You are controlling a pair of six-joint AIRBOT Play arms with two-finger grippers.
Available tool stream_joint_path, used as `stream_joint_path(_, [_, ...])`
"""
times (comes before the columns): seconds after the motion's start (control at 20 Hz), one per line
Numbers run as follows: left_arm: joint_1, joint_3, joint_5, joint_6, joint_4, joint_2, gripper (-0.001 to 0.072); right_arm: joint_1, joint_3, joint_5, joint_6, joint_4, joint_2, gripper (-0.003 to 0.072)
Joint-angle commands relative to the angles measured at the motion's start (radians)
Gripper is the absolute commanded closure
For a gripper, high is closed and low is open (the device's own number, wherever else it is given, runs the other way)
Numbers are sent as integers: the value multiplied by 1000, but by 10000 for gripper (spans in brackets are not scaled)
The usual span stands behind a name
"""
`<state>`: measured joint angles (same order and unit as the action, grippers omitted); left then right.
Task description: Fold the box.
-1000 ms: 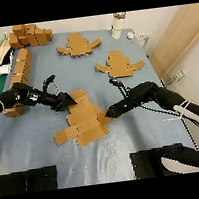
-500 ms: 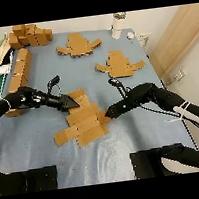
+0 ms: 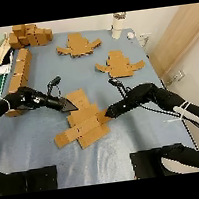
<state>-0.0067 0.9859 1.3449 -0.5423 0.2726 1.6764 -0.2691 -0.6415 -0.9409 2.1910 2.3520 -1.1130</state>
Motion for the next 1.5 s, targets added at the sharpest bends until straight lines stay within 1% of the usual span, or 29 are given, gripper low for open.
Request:
stream_joint_path(0.0, [-13, 1, -1, 113, -7, 0, 698, 2, 0, 23, -41, -21, 1, 158])
stream_joint_path(0.05, [-22, 7, -3, 146, -8, -2, 699, 6, -5, 27, -92, -50, 1, 137])
stream_joint_path(0.1, [-39, 12, -22, 196, -6, -13, 700, 14, -17, 27, -145, -88, 1, 138])
stream_joint_path(0.2, [-88, 11, -126, 285, -3, -61, 700, 42, -56, 21, -257, -188, 1, 137])
stream_joint_path(0.25, [-114, 11, -164, 335, -2, -88, 701, 60, -83, 13, -310, -243, 2, 138])
stream_joint_path(0.3, [-135, 11, -179, 374, -3, -110, 700, 79, -116, 5, -362, -294, 3, 138])
stream_joint_path(0.4, [-167, 11, -212, 441, -5, -145, 701, 122, -191, -8, -426, -337, 5, 138])
stream_joint_path(0.45, [-180, 10, -241, 476, -5, -159, 701, 140, -227, -8, -433, -336, 5, 159])
stream_joint_path(0.6, [-225, -2, -348, 577, -7, -211, 701, 164, -307, -3, -446, -330, 5, 387])
stream_joint_path(0.65, [-246, -14, -379, 615, -6, -229, 701, 164, -310, 3, -446, -319, 5, 423])
stream_joint_path(0.8, [-325, -66, -479, 726, -6, -273, 701, 162, -306, 16, -447, -302, -10, 424])
stream_joint_path(0.9, [-370, -97, -544, 759, -10, -281, 701, 162, -305, 22, -447, -290, -26, 424])
stream_joint_path(1.1, [-406, -140, -613, 782, -18, -279, 700, 162, -305, 24, -446, -261, -53, 424])
stream_joint_path(1.25, [-410, -167, -611, 779, -18, -278, 700, 162, -304, 24, -445, -255, -69, 424])
stream_joint_path(1.45, [-409, -169, -600, 750, 2, -284, 699, 145, -304, 24, -435, -243, -79, 424])
